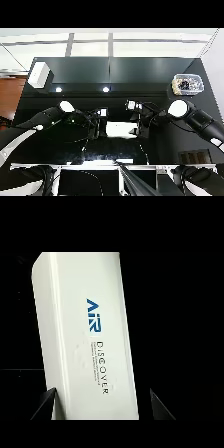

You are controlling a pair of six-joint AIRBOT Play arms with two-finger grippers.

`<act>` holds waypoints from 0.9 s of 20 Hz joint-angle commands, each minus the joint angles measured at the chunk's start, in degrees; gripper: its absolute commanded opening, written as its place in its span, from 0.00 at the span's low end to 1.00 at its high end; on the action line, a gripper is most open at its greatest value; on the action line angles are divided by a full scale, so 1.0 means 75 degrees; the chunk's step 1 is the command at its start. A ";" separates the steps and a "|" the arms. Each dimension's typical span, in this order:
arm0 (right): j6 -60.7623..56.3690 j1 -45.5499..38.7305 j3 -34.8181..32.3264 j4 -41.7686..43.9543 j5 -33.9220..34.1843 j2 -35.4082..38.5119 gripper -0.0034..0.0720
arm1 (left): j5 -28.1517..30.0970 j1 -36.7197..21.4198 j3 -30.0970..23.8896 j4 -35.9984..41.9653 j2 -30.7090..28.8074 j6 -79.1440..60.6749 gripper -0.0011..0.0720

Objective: Fold the box and place the chain.

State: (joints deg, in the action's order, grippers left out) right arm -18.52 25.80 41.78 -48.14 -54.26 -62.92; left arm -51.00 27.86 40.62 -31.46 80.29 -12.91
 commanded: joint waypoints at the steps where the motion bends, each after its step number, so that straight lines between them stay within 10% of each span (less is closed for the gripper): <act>1: -0.0166 0.0003 0.0015 -0.0079 0.0271 0.0003 1.00 | 0.0000 0.0003 0.0003 -0.0006 0.0006 -0.0020 0.62; 11: -0.0166 0.0003 0.0248 -0.0050 0.0000 0.0006 1.00 | -0.0003 0.0003 0.0003 -0.0006 0.0006 -0.0020 0.62; 13: -0.0166 0.0003 0.0248 -0.0047 -0.0128 0.0003 0.76 | -0.0003 0.0003 0.0003 -0.0009 0.0006 -0.0020 0.62; 18: -0.0166 0.0003 0.0192 -0.0047 -0.0236 0.0003 0.59 | -0.0003 0.0003 0.0003 -0.0009 0.0006 -0.0020 0.62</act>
